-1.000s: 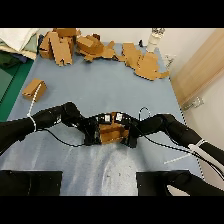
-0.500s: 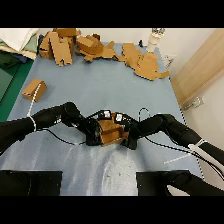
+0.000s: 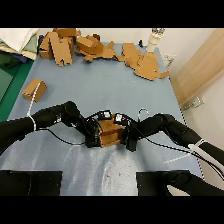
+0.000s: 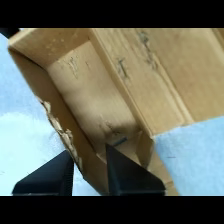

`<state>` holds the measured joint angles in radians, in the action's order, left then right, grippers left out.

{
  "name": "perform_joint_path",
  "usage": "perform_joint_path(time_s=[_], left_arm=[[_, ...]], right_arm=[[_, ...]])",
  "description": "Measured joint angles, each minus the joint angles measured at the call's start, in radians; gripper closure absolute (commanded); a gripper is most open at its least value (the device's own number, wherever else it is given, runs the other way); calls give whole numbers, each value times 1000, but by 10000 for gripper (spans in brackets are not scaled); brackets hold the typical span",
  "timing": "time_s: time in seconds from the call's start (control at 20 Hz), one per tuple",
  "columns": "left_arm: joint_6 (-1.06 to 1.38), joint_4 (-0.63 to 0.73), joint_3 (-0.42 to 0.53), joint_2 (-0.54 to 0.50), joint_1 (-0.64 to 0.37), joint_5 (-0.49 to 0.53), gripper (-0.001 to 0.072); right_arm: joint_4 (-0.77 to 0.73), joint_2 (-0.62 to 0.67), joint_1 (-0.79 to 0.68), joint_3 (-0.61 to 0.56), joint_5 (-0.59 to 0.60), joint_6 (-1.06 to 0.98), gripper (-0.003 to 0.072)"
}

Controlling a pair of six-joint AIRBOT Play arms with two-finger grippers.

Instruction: Fold the box.

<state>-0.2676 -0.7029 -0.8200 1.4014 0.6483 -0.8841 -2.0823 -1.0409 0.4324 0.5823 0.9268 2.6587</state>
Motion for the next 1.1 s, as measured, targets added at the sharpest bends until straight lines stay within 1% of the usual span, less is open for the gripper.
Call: perform_joint_path(time_s=[0.05,0.1,0.2,0.4,0.8,0.95,1.1], left_arm=[[-6,-3,-1,0,0,-1,40],[-10,-5,-2,0,0,-2,40],[-15,-10,-3,0,-1,-3,40],[-57,-22,-10,0,-8,-8,42],[-93,-11,-13,0,-13,4,41],[-92,-39,-22,0,-13,-6,41],[-92,-102,-57,0,-14,-25,41]], right_arm=[[-4,0,0,0,2,-8,415],[-6,0,0,0,10,-17,497],[-12,0,0,0,26,-46,525],[-16,0,0,0,40,-95,679],[-16,0,0,0,46,-127,680],[-16,0,0,0,45,-130,680],[-10,-1,0,0,64,-129,681]])
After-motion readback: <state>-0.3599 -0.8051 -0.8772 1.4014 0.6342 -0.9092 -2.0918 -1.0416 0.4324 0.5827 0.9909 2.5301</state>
